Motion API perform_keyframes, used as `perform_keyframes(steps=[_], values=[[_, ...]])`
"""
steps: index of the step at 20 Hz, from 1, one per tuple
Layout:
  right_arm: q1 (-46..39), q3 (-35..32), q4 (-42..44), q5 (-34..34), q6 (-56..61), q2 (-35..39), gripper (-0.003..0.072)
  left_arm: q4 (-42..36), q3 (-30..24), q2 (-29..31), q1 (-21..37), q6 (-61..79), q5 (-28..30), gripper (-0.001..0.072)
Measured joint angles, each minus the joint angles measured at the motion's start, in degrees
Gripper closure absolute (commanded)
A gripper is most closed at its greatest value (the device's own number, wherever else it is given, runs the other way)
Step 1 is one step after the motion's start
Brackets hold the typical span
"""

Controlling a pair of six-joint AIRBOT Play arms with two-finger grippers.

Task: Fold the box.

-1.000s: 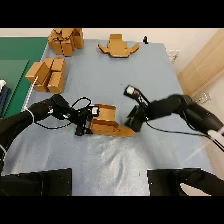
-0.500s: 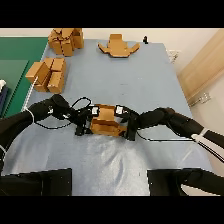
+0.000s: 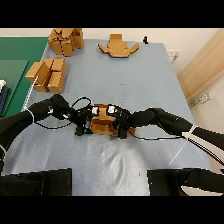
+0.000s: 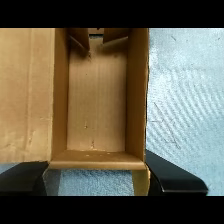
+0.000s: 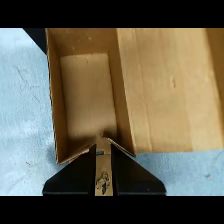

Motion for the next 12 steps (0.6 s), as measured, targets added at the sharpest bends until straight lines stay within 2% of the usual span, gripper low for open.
perform_keyframes(steps=[2, 3, 5, 6, 9, 10, 11, 12], values=[[0.1, 0.1, 1.2, 0.7, 0.0, -0.4, 0.054, 0.0, 0.0, 0.0, 0.0, 0.0, 0.0, 0.0482], [0.1, 0.1, 1.9, 1.1, 0.0, -0.7, 0.0496, 0.0, 0.0, 0.0, 0.0, 0.0, 0.0, 0.0481], [0.4, 0.2, 3.1, 1.5, 0.0, -1.2, 0.0207, 0.0, 0.0, 0.0, 0.0, 0.0, 0.0, 0.0481], [0.6, 0.2, 3.6, 1.5, 0.0, -1.4, 0.0152, 0.0, 0.0, 0.0, 0.0, 0.0, 0.0, 0.0481], [0.7, 0.2, 4.1, 1.5, 0.0, -1.8, 0.0153, 0.0, 0.0, 0.0, 0.0, 0.0, 0.0, 0.0481], [0.8, 0.2, 4.2, 1.6, 0.0, -1.8, 0.0162, 0.0, 0.0, 0.0, 0.0, 0.0, 0.0, 0.0482], [0.8, 0.2, 4.2, 1.6, 0.0, -1.9, 0.0301, 0.0, 0.0, 0.0, 0.0, 0.0, 0.0, 0.0481], [0.8, 0.2, 4.2, 1.8, 0.0, -1.9, 0.0603, 0.0, 0.0, 0.0, 0.0, 0.0, 0.0, 0.0482]])
